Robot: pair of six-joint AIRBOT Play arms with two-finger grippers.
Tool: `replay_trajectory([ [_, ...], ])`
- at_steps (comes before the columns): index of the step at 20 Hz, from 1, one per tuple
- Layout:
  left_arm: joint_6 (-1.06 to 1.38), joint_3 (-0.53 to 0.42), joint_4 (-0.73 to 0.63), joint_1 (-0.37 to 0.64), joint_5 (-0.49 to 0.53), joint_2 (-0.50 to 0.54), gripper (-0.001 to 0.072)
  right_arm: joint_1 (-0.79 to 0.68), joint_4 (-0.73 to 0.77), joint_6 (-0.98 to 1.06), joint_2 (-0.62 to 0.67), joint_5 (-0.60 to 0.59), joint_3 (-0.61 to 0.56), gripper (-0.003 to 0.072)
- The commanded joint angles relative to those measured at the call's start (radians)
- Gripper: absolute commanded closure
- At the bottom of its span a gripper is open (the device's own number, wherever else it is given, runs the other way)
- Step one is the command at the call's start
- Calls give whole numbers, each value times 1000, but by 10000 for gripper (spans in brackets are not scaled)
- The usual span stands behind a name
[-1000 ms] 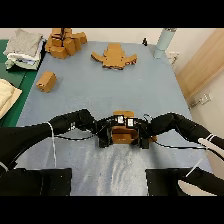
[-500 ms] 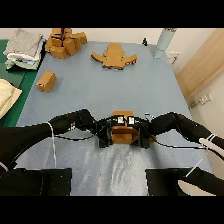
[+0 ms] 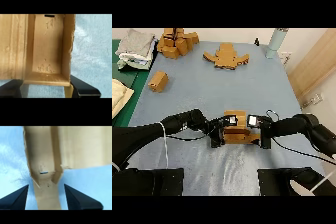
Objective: Fold the box.
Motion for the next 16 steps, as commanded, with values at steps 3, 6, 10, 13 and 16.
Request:
replay_trajectory([
  [3, -1, 1, 0, 0, 1, -1, 331, 0, 9, 278, 208, -38, 1, -25],
  [6, -1, 1, 0, 0, 1, -1, 331, 0, 152, 356, 242, -55, 1, -24],
  [10, 53, 1, 0, 0, 42, -1, 331, 14, 275, 629, 243, -71, 0, -23],
  [13, 101, 5, -5, 1, 126, -1, 331, 15, 281, 757, 243, -68, 0, -23],
  [16, 101, 5, -5, 0, 129, -1, 331, 15, 291, 826, 243, -67, 0, -23],
])
